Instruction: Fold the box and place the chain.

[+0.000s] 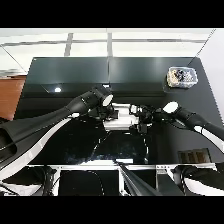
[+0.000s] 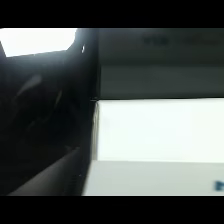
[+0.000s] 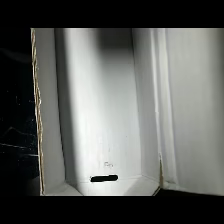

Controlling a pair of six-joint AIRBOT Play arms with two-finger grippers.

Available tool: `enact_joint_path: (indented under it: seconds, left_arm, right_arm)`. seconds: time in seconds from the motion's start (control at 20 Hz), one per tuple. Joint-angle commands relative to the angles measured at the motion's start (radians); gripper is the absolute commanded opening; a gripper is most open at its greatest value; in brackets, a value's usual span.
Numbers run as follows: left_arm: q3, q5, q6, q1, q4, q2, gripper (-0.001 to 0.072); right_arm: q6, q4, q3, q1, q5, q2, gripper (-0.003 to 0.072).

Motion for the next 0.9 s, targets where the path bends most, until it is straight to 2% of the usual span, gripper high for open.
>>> enact_joint_path:
  seconds: [0.0,0.1,0.15,0.45,0.5,0.55,0.6,0.65,0.85]
  left_arm:
    - [0.001,0.007,-0.021,0.000,0.007,-0.001,0.0324]
    - [0.001,0.007,-0.021,0.000,0.007,-0.003,0.0316]
    - [0.001,0.009,-0.021,0.000,0.008,-0.003,0.0273]
    - [0.001,0.006,-0.025,0.000,0.006,-0.014,0.0260]
    - [0.001,0.007,-0.025,0.000,0.006,-0.014,0.0175]
    - [0.001,0.009,-0.025,0.000,0.006,-0.014,0.0158]
    - [0.001,0.009,-0.024,0.000,0.006,-0.014,0.0063]
    - [0.001,0.009,-0.025,0.000,0.006,-0.014,0.0025]
    - [0.001,0.008,-0.024,0.000,0.006,-0.014,0.0024]
  right_arm:
    - [0.002,0.001,0.000,0.001,-0.001,0.000,0.0318]
    - [0.002,0.001,0.000,0.001,-0.001,0.000,0.0318]
    - [0.002,0.001,0.000,0.001,-0.001,0.000,0.0318]
    - [0.002,0.001,0.000,0.001,-0.001,0.000,0.0318]
    - [0.002,0.001,0.000,0.001,-0.001,0.000,0.0318]
    - [0.002,0.001,0.000,0.001,-0.001,0.000,0.0318]
    - [0.002,0.001,0.000,0.001,-0.001,0.000,0.0318]
    - [0.002,0.001,0.000,0.001,-0.001,0.000,0.0318]
    - [0.003,0.002,0.000,0.001,-0.001,0.000,0.0320]
